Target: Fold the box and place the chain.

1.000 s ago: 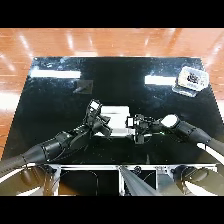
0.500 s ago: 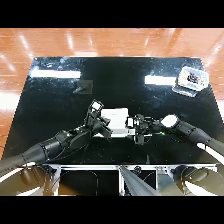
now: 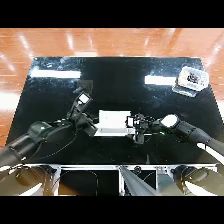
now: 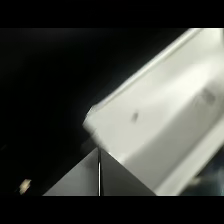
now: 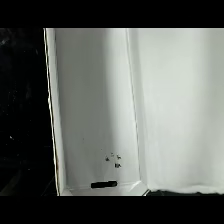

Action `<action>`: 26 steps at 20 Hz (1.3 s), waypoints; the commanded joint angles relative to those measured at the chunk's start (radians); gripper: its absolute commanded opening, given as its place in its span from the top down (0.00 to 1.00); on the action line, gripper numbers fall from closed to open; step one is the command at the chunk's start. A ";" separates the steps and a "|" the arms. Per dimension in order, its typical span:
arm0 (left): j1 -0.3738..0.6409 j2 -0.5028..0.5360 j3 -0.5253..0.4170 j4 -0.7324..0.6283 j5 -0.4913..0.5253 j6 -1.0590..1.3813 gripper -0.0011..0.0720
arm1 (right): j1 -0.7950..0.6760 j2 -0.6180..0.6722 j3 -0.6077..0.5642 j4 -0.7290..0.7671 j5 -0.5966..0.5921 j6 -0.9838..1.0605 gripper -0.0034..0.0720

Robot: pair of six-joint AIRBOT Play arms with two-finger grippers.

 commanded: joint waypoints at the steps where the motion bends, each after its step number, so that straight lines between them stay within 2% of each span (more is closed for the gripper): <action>1: 0.068 0.126 -0.001 0.088 0.204 0.101 0.95 | 0.001 0.000 0.000 0.000 0.003 0.000 0.15; 3: 0.067 0.148 -0.005 0.043 0.201 0.261 0.95 | 0.001 0.000 0.000 0.001 0.002 0.000 0.15; 7: 0.065 0.119 -0.006 -0.049 0.196 0.492 0.95 | 0.001 0.000 0.000 0.001 0.002 0.001 0.15; 8: 0.065 0.112 -0.006 -0.050 0.198 0.492 0.79 | 0.001 0.000 0.000 0.001 0.002 0.000 0.15; 9: 0.062 0.106 -0.002 -0.058 0.197 0.494 0.34 | 0.001 0.000 0.000 0.001 0.002 0.001 0.15; 10: 0.055 0.099 0.003 -0.060 0.201 0.495 0.12 | 0.001 0.000 0.000 0.001 0.002 0.001 0.15; 14: -0.013 0.022 0.006 -0.055 0.279 0.511 0.12 | 0.001 0.000 0.000 0.001 0.002 0.001 0.15; 19: -0.025 -0.089 0.017 -0.056 0.240 0.592 0.12 | 0.001 0.000 0.000 0.001 0.002 0.001 0.15; 26: -0.024 -0.172 0.071 -0.042 0.219 0.613 0.14 | 0.001 0.000 0.000 0.001 0.002 0.001 0.15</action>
